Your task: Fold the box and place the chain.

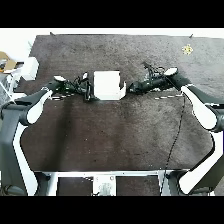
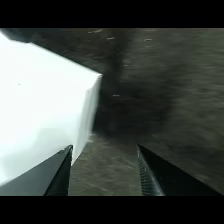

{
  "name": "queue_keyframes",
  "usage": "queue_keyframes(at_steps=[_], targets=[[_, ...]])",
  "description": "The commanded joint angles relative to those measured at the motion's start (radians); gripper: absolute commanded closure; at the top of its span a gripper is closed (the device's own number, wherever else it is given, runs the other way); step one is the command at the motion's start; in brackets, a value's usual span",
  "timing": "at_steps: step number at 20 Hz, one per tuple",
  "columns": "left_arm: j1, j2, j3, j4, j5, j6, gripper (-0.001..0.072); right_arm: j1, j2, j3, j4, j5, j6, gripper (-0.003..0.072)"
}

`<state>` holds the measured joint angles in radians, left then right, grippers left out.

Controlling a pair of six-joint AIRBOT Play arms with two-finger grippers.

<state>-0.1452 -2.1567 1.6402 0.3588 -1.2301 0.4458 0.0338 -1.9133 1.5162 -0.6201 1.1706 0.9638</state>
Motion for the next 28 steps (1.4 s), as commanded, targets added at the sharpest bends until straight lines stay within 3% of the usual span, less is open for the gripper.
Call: queue_keyframes(at_steps=[1, 10, 22, 23, 28], targets=[[0.001, 0.0, 0.0, 0.0, 0.0, 0.0, 0.0186, 0.031, -0.001, 0.006, 0.025, 0.008, 0.001, 0.0224], [0.001, 0.0, 0.0, 0.0, 0.0, 0.0, 0.0186, 0.076, -0.001, 0.058, 0.016, -0.002, 0.052, 0.0232], [0.001, 0.0, 0.0, 0.0, 0.0, 0.0, 0.0186, 0.178, -0.001, 0.063, -0.148, -0.17, 0.185, 0.0233], [0.001, 0.0, 0.0, 0.0, 0.0, 0.0, 0.0186, 0.184, -0.001, 0.071, -0.172, -0.17, 0.206, 0.0233], [0.001, 0.0, 0.0, 0.0, 0.0, 0.0, 0.0186, 0.265, -0.003, 0.192, -0.589, -0.128, 0.473, 0.0234]])
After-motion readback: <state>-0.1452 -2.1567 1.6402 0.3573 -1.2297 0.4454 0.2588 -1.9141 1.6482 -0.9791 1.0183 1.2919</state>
